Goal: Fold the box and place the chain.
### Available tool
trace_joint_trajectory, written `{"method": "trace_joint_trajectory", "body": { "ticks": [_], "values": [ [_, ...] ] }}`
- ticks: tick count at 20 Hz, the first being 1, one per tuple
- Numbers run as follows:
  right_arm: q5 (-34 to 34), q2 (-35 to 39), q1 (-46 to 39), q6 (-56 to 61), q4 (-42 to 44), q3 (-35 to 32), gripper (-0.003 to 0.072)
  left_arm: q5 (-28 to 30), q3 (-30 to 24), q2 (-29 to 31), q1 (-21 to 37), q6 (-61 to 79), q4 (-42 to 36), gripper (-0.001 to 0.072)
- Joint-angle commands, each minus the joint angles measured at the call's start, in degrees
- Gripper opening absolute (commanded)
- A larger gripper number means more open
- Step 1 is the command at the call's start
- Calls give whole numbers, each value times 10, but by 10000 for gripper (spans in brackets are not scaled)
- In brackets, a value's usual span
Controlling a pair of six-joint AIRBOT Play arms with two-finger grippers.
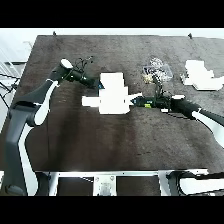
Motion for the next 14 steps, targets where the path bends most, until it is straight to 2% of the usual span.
{"method": "trace_joint_trajectory", "body": {
  "ticks": [1,11,12,13,14],
  "values": [
    [0,0,0,-2,0,0,10,-23,1,-2,3,24,-21,421],
    [0,0,0,-2,0,-1,10,-52,1,-25,3,73,-62,418],
    [0,0,0,-2,0,-1,10,-52,1,-25,3,77,-66,385],
    [0,0,0,-2,0,-1,10,-49,1,-25,3,79,-68,280],
    [0,0,0,-2,0,-1,11,-49,1,-25,3,82,-68,280]
  ]
}}
